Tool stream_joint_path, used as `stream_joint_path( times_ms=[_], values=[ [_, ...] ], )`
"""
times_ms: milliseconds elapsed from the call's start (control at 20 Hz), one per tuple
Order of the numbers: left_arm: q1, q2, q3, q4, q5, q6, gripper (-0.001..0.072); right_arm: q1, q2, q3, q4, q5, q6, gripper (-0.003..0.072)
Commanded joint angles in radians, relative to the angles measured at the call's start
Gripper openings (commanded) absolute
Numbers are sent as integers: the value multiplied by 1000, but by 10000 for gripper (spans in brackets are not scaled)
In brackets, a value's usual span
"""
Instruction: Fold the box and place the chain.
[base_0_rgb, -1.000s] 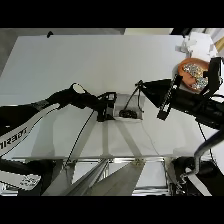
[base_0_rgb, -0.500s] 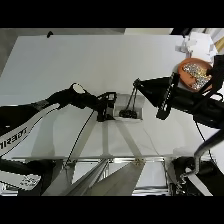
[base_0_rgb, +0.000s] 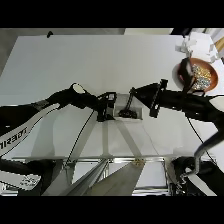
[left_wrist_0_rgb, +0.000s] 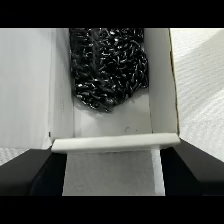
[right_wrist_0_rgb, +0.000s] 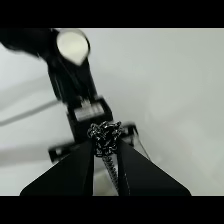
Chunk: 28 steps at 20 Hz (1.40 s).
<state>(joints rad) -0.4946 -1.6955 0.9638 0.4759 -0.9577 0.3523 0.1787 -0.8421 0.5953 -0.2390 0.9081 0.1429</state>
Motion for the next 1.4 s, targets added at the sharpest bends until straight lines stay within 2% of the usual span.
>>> stream_joint_path(
  times_ms=[0, 200, 300, 400, 450, 650, 750, 850, 1000, 1100, 1150, 1250, 1350],
  values=[
    [1, 0, 0, 0, 0, 0, 251, 1, -98, 0, -127, 17, 41, 16],
    [1, 0, 0, 0, 0, 0, 251, 2, -164, 0, -163, 61, 45, 17],
    [1, 0, 0, 0, 0, 0, 251, 27, -172, 0, -251, 50, 85, 27],
    [1, 0, 0, 0, 0, 0, 251, 60, -172, 0, -347, 7, 155, 196],
    [1, 0, 0, 0, 0, 0, 251, 71, -172, 0, -366, -21, 187, 209],
    [1, 0, 0, 0, 0, 0, 251, 71, -172, 0, -362, -71, 198, 209],
    [1, 0, 0, 0, 0, 0, 251, 71, -172, 24, -367, -32, 201, 209],
    [0, 0, 0, 0, 0, 0, 251, 71, -172, 102, -392, 52, 201, 201],
    [0, 0, 0, 0, 0, 0, 251, 70, -182, 284, -412, 182, 200, 178],
    [1, 0, 0, 0, 0, 0, 251, 58, -244, 433, -423, 300, 200, 16],
    [1, 0, 0, 0, 0, 0, 251, 46, -293, 499, -423, 344, 202, 15],
    [1, 0, 0, 0, 0, 0, 251, 29, -400, 576, -433, 357, 229, 15],
    [1, 0, 0, 0, 0, 0, 251, 31, -494, 589, -485, 320, 228, 15]
  ],
)
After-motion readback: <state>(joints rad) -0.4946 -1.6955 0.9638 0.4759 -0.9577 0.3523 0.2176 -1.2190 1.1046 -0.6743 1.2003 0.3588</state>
